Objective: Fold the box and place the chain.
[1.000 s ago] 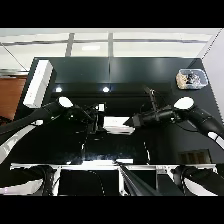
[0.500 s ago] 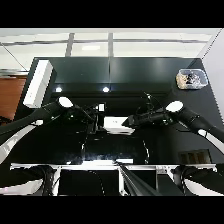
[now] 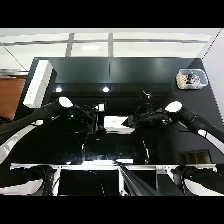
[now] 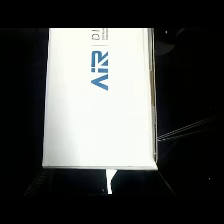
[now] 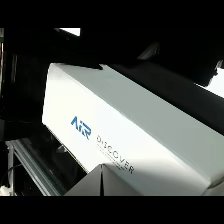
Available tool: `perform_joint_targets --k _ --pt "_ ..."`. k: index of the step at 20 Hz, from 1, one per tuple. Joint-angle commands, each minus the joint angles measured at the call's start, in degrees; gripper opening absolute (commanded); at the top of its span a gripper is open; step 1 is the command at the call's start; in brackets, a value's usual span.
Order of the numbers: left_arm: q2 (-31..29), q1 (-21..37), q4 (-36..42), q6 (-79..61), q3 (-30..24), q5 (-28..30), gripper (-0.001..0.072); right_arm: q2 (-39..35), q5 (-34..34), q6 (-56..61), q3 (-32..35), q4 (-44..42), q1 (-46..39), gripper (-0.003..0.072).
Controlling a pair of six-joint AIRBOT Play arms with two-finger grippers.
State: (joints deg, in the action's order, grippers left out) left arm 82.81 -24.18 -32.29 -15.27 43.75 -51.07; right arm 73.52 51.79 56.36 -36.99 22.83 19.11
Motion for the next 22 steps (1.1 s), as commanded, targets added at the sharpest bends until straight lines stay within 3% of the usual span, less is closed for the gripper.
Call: perform_joint_targets --k 1,6,7,8,9,14,16,19,22 --pt "0.02 0.04 -0.07 -0.15 0.04 -0.24 0.0406 -1.29 4.59 -0.92 -1.92 0.42 -1.14 0.0009" --pt "-0.94 0.37 -0.09 0.68 0.04 -0.22 0.0409 -11.78 20.46 -0.59 -8.50 6.05 -11.89 0.0013" --pt "-1.68 0.37 -0.22 2.54 0.04 -0.26 0.0460 -14.75 22.60 0.24 -8.70 8.76 -15.17 0.0013" --pt "-2.49 0.37 -0.22 3.89 0.04 -0.59 0.0685 -17.35 24.26 0.96 -8.70 11.74 -18.01 0.0013" --pt "-3.41 0.37 -0.28 5.22 0.04 -0.63 0.0712 -19.71 25.57 2.25 -8.70 14.93 -20.57 0.0012" --pt "-9.90 0.31 -4.44 11.67 0.11 -3.23 0.0713 -25.49 27.32 4.70 -8.68 21.81 -28.33 0.0013" --pt "-11.17 -1.55 -0.28 12.04 0.92 -3.30 0.0712 -25.49 25.16 4.70 -8.68 21.88 -28.50 0.0013" --pt "-9.07 -7.69 -0.31 16.02 5.29 0.00 0.0711 -25.49 20.46 5.20 -8.68 21.64 -28.30 0.0013" --pt "-2.86 -11.54 -0.92 19.45 11.06 1.46 0.0712 -25.49 20.22 5.18 -8.68 21.68 -28.30 0.0013"
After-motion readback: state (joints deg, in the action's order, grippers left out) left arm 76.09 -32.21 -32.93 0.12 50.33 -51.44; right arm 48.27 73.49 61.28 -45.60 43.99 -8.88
